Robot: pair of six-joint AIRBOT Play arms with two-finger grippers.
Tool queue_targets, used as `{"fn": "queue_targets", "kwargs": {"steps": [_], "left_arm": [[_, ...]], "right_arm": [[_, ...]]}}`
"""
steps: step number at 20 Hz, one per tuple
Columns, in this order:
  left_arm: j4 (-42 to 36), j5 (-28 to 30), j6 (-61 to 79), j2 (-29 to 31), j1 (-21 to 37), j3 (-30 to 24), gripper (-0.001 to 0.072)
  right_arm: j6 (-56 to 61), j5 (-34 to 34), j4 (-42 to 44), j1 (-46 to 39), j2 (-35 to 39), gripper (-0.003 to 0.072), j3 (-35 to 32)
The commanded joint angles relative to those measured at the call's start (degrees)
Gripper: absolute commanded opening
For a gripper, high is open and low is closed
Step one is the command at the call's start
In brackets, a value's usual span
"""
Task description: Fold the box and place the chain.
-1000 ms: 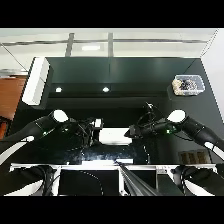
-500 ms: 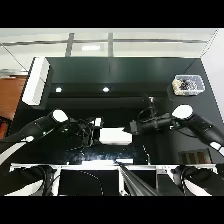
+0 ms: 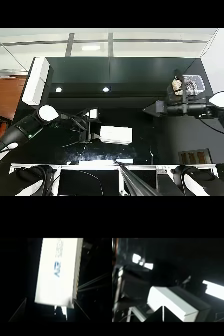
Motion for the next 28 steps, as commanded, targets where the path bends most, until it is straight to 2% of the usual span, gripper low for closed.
{"fn": "queue_targets", "kwargs": {"steps": [1, 4, 8, 19, 28], "left_arm": [[0.55, 1.97, -3.82, -0.7, -6.05, 4.09, 0.0713], [0.5, 2.12, -6.75, -6.29, -10.25, 8.66, 0.0713], [0.55, 4.33, -6.8, -10.51, -14.16, 9.99, 0.0713], [2.89, 6.27, -11.06, -12.55, -14.56, 10.01, 0.0711], [2.8, 5.14, -11.28, -12.72, -14.58, 10.05, 0.0711]], "right_arm": [[0.15, 0.55, -2.23, -3.74, 0.52, 0.0033, 0.35], [0.17, 0.81, -2.34, -3.74, 0.52, 0.0032, 0.35], [0.17, 0.81, -2.54, -3.74, 0.52, 0.0033, 0.35], [0.17, 0.74, -3.06, -3.74, 0.52, 0.0032, 0.35], [0.17, 0.79, -3.21, -3.74, 0.52, 0.0032, 0.35]]}}
